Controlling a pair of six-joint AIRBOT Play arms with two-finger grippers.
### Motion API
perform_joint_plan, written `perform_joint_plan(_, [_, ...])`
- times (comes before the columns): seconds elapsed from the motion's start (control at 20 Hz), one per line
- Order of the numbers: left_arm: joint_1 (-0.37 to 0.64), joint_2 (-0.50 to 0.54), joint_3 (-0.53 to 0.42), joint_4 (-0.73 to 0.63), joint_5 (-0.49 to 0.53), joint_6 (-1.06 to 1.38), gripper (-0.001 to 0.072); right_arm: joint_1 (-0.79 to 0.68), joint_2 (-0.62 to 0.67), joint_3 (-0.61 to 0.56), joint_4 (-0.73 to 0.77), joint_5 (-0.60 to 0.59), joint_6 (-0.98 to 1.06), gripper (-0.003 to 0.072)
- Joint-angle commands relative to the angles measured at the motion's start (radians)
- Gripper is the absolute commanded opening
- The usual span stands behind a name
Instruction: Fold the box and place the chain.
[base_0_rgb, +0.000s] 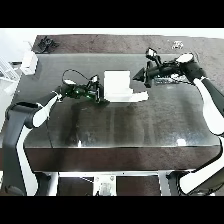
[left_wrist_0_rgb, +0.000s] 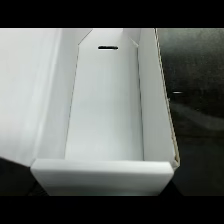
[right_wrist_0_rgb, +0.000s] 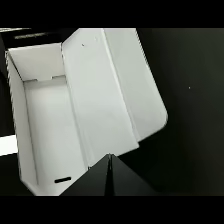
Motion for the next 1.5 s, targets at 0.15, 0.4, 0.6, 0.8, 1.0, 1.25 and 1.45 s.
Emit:
perform_joint_plan(0.15, [0.000, 0.001, 0.001, 0.001, 0.000, 0.000, 0.0478, -0.066, 0.107, -0.209, -0.040, -0.008, -0.100, 0.0517])
perform_joint_plan(0.4, [0.000, 0.001, 0.001, 0.001, 0.000, 0.000, 0.0477, -0.064, 0.092, -0.275, -0.042, -0.017, -0.261, 0.0704])
perform_joint_plan(0.6, [0.000, 0.001, 0.001, 0.001, 0.000, 0.000, 0.0477, -0.052, 0.058, -0.275, -0.029, -0.068, -0.261, 0.0704])
perform_joint_plan(0.8, [0.000, 0.001, 0.001, 0.001, -0.001, 0.000, 0.0477, -0.011, 0.023, -0.275, 0.007, -0.121, -0.278, 0.0704])
perform_joint_plan(1.0, [0.000, 0.001, 0.001, 0.001, 0.000, 0.000, 0.0477, 0.023, 0.003, -0.275, 0.013, -0.196, -0.278, 0.0703])
perform_joint_plan(1.25, [0.000, 0.001, 0.001, 0.001, 0.000, 0.000, 0.0477, 0.023, 0.003, -0.275, 0.014, -0.199, -0.282, 0.0369])
perform_joint_plan(1.45, [0.000, 0.001, 0.001, 0.001, -0.001, 0.000, 0.0478, 0.044, -0.002, -0.275, 0.040, -0.199, -0.282, 0.0267])
